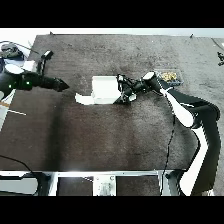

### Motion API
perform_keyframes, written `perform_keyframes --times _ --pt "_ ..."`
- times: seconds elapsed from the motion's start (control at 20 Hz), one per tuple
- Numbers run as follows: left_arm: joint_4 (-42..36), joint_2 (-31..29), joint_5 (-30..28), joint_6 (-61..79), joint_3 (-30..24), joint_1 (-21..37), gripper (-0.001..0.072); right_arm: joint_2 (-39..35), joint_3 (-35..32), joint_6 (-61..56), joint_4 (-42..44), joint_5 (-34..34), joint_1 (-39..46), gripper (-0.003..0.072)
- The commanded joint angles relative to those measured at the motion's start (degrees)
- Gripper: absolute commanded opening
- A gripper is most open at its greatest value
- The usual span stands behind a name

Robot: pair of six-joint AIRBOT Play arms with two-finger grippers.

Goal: Fold the box and place the chain.

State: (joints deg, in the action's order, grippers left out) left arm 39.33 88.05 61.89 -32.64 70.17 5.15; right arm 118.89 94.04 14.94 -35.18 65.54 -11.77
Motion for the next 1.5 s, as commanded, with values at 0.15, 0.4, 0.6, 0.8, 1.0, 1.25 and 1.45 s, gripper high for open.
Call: perform_keyframes --times 0.15,0.4,0.6,0.8,1.0,1.25,1.45 --pt "-0.2 -0.5 -4.4 -8.0 -9.0 1.2 0.0009 0.0 0.0 0.0 0.0 0.0 -0.1 0.0403" --pt "-5.7 1.3 -7.6 -10.8 -11.6 1.2 0.0009 0.0 0.0 0.0 0.0 0.0 -0.1 0.0403" --pt "-10.0 5.5 -8.8 -10.9 -11.6 0.5 0.0009 0.0 0.0 0.0 0.0 0.0 -0.1 0.0403" --pt "-13.5 7.5 -9.0 -9.0 -11.6 -2.2 0.0009 0.0 0.0 0.0 0.0 0.0 -0.1 0.0403" --pt "-18.9 7.5 -10.3 -6.4 -11.6 -5.9 0.0009 0.0 0.0 0.0 0.0 0.0 -0.1 0.0403" --pt "-22.9 7.6 -11.5 -6.9 -11.6 -7.9 0.0010 0.0 0.0 0.0 0.0 0.0 -0.1 0.0403" --pt "-22.9 7.6 -11.7 -6.0 -11.6 -9.0 0.0010 0.0 0.0 0.0 0.0 0.0 -0.1 0.0403"
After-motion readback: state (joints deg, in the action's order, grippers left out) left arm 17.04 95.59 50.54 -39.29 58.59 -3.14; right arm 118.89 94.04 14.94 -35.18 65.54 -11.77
